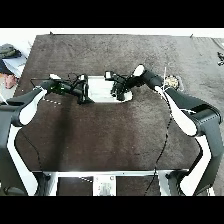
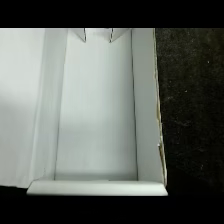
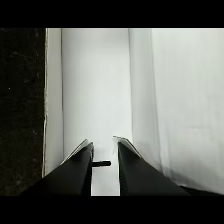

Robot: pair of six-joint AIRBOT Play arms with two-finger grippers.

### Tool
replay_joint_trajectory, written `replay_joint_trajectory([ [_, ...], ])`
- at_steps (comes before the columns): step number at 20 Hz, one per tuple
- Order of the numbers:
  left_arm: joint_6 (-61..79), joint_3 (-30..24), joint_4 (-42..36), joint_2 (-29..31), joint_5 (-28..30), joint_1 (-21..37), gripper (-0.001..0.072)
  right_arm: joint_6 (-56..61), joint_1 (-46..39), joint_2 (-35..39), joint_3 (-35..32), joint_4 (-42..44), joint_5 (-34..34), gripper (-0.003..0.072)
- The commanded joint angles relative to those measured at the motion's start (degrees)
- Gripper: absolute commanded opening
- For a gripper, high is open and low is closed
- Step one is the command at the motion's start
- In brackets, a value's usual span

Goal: Fold the box and place the chain.

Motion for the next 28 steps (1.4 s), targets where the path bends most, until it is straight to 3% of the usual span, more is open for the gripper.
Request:
replay_joint_trajectory([
  [1,-0.02,-0.02,0.0,-0.02,0.0,-0.04,0.0467,0.02,0.15,-0.09,0.02,0.07,-0.63,0.0224],
  [8,-0.02,-0.02,0.0,-0.02,0.0,-0.02,0.0467,-1.62,0.17,-0.63,0.02,0.5,1.27,0.0243],
  [9,-0.02,-0.02,0.0,-0.02,0.0,-0.04,0.0467,-1.84,0.17,-0.63,0.02,0.68,1.2,0.03],
  [10,-0.02,-0.02,0.0,-0.02,0.0,-0.04,0.0467,-2.91,0.17,-0.63,0.02,0.98,1.2,0.0414],
  [12,-0.02,-0.02,0.0,-0.02,0.0,-0.02,0.0467,-4.13,0.15,-0.63,0.02,0.9,0.98,0.0442],
  [14,-0.02,-0.02,0.0,-0.02,0.0,-0.02,0.0467,-4.02,0.15,-0.61,0.02,0.92,1.31,0.06],
  [16,-0.02,-0.02,0.0,-0.02,0.0,-0.02,0.0467,-4.02,0.15,-0.61,0.02,0.92,1.36,0.059],
  [17,-0.02,-0.02,0.0,-0.02,0.0,-0.02,0.0467,-4.02,0.15,-0.61,0.02,0.9,1.27,0.0547],
  [18,-0.02,-0.02,0.0,-0.02,0.0,-0.02,0.0467,-3.98,0.15,-0.59,0.02,0.92,1.29,0.042],
  [19,-0.02,-0.02,0.0,-0.02,0.0,-0.02,0.0467,-3.85,0.15,-0.61,0.02,0.9,1.64,0.0409],
  [20,-0.02,-0.02,0.0,-0.02,0.0,-0.02,0.0467,-3.8,0.15,-0.59,0.02,0.9,1.75,0.0318],
  [22,-0.02,-0.02,0.0,-0.02,0.0,-0.02,0.0467,-3.8,0.15,-0.46,0.02,0.5,1.9,0.0255],
  [23,-0.02,-0.02,0.0,-0.02,0.0,-0.04,0.0467,-3.28,0.15,-0.04,0.04,-1.49,2.47,0.0052],
  [24,-0.02,-0.02,0.0,-0.02,0.0,-0.04,0.0467,-1.11,0.15,0.55,0.04,-3.76,3.26,0.0013],
  [28,-0.02,-0.02,0.0,-0.02,0.0,-0.02,0.0467,12.31,0.0,4.07,0.04,-15.06,8.81,-0.0009],
])
